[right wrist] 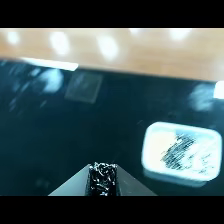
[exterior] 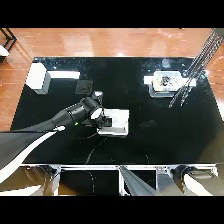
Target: Fold the box and place the chain.
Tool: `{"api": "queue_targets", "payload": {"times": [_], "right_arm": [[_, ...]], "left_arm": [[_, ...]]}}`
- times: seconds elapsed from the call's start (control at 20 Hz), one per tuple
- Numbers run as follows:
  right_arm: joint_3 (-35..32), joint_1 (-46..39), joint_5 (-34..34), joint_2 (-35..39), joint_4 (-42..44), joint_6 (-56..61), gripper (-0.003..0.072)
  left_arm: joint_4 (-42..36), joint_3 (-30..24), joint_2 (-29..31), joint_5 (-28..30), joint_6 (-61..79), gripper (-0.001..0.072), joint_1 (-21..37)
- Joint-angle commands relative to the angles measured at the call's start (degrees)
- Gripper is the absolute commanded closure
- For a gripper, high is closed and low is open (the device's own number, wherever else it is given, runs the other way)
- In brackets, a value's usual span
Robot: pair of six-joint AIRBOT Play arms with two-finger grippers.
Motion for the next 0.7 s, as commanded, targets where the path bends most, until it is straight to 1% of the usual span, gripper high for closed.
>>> {"api": "queue_targets", "payload": {"times": [0.0, 0.1, 0.25, 0.4, 0.65], "right_arm": [[-0.4, 4.9, 6.0, 1.8, 1.7, -2.4, 0.0669], [-0.4, 8.7, 9.2, 1.9, 3.1, -3.9, 0.0669], [-0.4, 15.4, 9.1, 1.9, 6.3, -4.2, 0.0669], [-0.4, 19.9, 9.2, 1.8, 7.6, -4.2, 0.0669], [-0.4, 21.0, 9.2, 1.2, 16.6, -4.2, 0.0669]], "left_arm": [[-0.1, 0.0, 0.0, -0.1, 0.0, 0.0689, 0.0], [-0.1, 0.0, 0.0, -0.1, 0.0, 0.0689, 0.0], [-0.1, 0.0, 0.0, -0.1, 0.0, 0.0689, 0.0], [-0.1, 0.0, 0.0, -0.1, 0.0, 0.0689, 0.0], [-0.1, 0.0, 0.0, -0.1, 0.0, 0.0689, 0.0]]}}
